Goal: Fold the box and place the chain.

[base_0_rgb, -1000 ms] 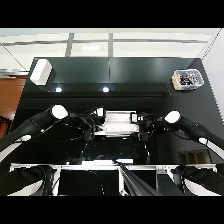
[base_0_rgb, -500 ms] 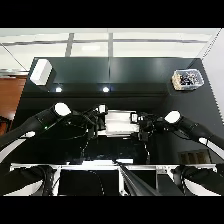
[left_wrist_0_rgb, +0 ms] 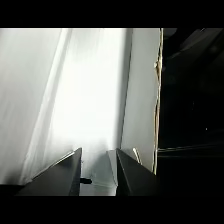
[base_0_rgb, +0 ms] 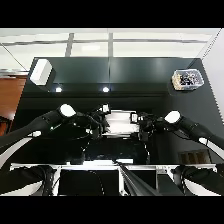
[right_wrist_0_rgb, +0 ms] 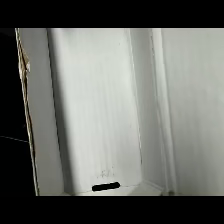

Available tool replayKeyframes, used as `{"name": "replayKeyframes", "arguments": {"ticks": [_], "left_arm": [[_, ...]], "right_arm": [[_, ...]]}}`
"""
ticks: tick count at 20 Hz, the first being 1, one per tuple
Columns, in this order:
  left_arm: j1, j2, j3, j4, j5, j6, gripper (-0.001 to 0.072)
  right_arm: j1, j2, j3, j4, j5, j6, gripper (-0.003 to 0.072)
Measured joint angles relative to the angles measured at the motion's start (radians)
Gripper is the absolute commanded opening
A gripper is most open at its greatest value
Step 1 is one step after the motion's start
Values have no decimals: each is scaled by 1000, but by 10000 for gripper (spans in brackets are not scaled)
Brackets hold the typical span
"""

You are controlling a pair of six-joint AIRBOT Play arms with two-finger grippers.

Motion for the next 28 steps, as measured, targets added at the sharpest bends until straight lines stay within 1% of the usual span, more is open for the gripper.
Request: {"name": "replayKeyframes", "arguments": {"ticks": [1, 2, 3, 4, 5, 6, 7, 8, 10, 12, 16, 19, 21, 23, 25, 28], "left_arm": [[-1, -2, 0, -1, 1, 0, 234], [-3, -2, 0, -3, 2, 1, 352], [-3, -2, 0, -4, 6, 0, 352], [-3, 0, 0, -4, 10, 0, 339], [-3, 5, 0, -2, 9, 0, 86], [0, 14, 0, 4, 5, -4, 89], [5, 27, 0, 13, 4, -13, 73], [13, 45, 0, 28, 0, -33, 26], [42, 95, 0, 66, -13, -85, 26], [93, 167, 0, 124, -45, -176, 26], [260, 319, 0, 306, -132, -469, 26], [413, 367, -19, 417, -178, -811, 27], [503, 359, -57, 443, -218, -1056, 27], [556, 319, -103, 406, -247, -1187, 26], [571, 256, -137, 321, -268, -1212, 25], [532, 135, -152, 227, -267, -1224, 25]], "right_arm": [[0, 0, 0, 0, 0, 0, 490], [0, 0, 0, 0, 0, 0, 490], [0, 0, 0, 0, 0, 0, 490], [0, 0, 0, 0, 0, 0, 490], [0, 0, 0, 0, 0, 0, 490], [0, 0, 0, 0, 0, 0, 490], [0, 0, 0, 0, 0, 0, 490], [0, 0, 0, 0, 0, 0, 490], [0, 0, 0, 1, 0, 1, 490], [0, 0, 0, 0, -1, 0, 490], [0, 0, 0, 0, -1, 0, 490], [0, 0, 0, 0, -1, 0, 490], [0, 0, 0, 0, -1, 0, 490], [0, 0, 0, 0, -1, 0, 490], [0, 0, 0, 0, -1, 0, 490], [0, 0, 0, 0, -1, 0, 490]]}}
